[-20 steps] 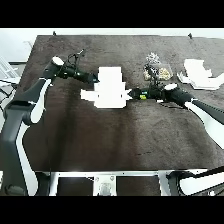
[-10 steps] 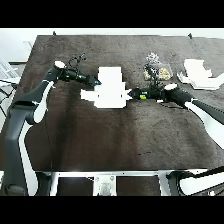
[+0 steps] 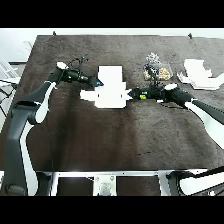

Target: Fold the box and place the chain.

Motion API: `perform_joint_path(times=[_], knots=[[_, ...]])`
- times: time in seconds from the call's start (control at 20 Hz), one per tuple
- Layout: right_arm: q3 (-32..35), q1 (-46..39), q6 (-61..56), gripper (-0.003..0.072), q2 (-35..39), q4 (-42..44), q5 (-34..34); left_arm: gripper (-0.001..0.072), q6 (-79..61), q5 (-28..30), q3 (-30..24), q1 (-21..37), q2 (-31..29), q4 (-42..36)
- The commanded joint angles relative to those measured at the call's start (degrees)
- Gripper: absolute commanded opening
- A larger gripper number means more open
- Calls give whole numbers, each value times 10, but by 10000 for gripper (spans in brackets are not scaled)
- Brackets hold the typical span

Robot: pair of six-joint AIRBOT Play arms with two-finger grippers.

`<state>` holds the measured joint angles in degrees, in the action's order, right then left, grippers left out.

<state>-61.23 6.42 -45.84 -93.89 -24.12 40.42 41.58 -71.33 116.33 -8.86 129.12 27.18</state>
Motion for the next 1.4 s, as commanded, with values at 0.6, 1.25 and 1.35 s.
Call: perform_joint_path(times=[0.6, 1.25, 1.35], knots=[[0, 0, 0, 8, 0, -1, 0, 347, -25, -31, 0, 7, 0, -2], [0, -6, 0, 322, 6, -1, 2, 17, -154, -57, 0, 7, 0, -36], [0, -24, 0, 321, 20, -1, 8, 15, -201, -78, 0, 7, 0, -36]])
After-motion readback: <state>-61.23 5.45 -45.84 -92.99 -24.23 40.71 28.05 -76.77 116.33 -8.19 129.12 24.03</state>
